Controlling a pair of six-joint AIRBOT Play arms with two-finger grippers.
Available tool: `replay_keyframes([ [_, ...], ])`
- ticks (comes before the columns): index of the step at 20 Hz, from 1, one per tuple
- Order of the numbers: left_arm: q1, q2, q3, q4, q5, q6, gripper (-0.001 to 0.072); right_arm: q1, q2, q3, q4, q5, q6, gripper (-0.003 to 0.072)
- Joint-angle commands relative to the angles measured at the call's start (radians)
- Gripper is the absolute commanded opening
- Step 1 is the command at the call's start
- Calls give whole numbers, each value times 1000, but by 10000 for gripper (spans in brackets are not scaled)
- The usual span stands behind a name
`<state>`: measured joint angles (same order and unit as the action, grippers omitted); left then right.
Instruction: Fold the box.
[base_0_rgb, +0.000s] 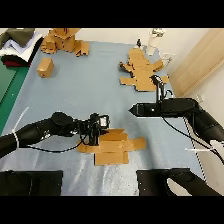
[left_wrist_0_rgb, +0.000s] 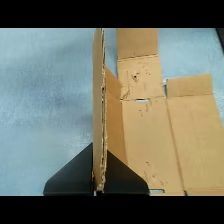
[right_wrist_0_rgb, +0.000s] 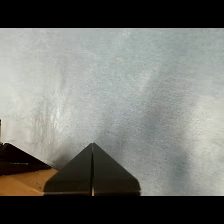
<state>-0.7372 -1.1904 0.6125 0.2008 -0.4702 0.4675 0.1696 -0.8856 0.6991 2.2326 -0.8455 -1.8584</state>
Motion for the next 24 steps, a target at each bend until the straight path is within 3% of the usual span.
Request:
replay_keyframes([
  [1, -10, 21, 0, 26, 58, -4, 15, 1, 0, 0, 1, 0, -1, 3],
  [5, -11, 33, -3, 40, -21, -50, 15, 1, 0, 0, 1, 0, -1, 3],
  [9, -11, 33, -3, 43, 64, -37, 14, 1, 0, 0, 1, 0, -1, 3],
  [18, -10, 24, -3, 19, 87, 22, 15, 1, 0, 0, 1, 22, -1, 2],
  [24, -10, 24, -3, 16, -32, -52, 14, 1, 0, 0, 1, 22, -1, 3],
])
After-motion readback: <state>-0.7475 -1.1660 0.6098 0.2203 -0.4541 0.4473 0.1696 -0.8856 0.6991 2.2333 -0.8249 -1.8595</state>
